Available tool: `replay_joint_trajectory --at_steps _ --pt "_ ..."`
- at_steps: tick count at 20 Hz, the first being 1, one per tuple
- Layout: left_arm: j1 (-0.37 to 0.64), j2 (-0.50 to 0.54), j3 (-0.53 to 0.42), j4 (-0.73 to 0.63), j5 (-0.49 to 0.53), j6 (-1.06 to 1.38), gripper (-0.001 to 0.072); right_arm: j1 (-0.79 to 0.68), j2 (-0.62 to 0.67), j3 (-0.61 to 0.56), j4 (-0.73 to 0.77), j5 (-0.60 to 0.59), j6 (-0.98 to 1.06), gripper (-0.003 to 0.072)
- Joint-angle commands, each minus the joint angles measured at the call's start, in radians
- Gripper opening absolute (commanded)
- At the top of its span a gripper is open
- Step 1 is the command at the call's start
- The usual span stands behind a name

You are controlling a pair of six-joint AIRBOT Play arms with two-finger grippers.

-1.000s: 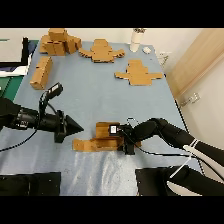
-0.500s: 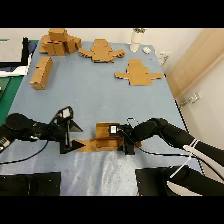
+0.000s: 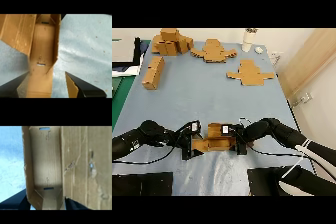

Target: Fold the box.

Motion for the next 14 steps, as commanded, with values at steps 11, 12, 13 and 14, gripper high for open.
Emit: replay_joint_trajectory --at_steps 11,12,13,14 --pt "-0.028 -0.047 0.0 -0.061 0.085 0.101 0.0295 0.0 0.0 0.0 0.001 0.0 0.0 0.0514" --pt "-0.028 -0.048 0.0 -0.064 0.086 0.112 0.0285 0.0 0.0 0.0 0.001 0.0 0.0 0.0514" --pt "-0.028 -0.05 0.001 -0.066 0.087 0.121 0.0285 0.0 0.0 0.0 0.001 0.0 0.0 0.0514" --pt "-0.028 -0.052 0.001 -0.072 0.086 0.122 0.0285 0.0 0.0 0.0 0.001 0.0 0.0 0.0514"
